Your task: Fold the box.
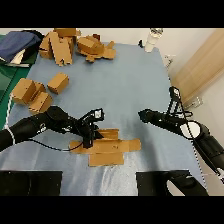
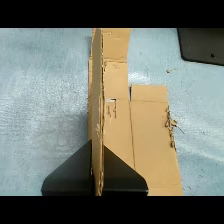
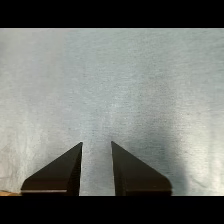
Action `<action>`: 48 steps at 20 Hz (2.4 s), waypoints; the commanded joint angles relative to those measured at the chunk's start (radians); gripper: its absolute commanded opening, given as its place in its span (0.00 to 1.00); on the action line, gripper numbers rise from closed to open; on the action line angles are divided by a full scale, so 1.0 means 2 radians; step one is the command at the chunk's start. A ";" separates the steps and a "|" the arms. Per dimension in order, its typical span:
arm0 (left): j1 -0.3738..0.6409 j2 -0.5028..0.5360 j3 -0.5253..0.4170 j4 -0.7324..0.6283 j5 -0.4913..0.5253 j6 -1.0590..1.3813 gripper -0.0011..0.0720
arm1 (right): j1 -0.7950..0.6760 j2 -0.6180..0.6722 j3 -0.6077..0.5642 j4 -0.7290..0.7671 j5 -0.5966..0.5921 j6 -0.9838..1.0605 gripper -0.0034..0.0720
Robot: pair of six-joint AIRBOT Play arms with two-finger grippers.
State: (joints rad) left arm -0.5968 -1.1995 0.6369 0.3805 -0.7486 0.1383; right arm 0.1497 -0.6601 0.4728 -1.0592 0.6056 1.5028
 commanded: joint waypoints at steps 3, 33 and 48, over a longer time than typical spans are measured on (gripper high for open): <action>0.000 0.000 0.000 0.005 0.016 0.002 0.03 | 0.001 0.000 0.000 0.000 0.000 0.000 0.42; 0.000 0.000 0.018 0.046 -0.006 -0.004 0.03 | 0.180 0.130 0.010 -0.093 0.240 -0.081 0.41; 0.000 0.000 0.018 0.046 -0.006 -0.004 0.03 | 0.487 0.001 -0.041 -0.262 0.117 -0.089 0.66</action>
State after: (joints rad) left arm -0.5968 -1.1999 0.6724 0.4717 -0.7612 0.1307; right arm 1.0901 -0.6136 0.3927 -1.5433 0.9424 1.3281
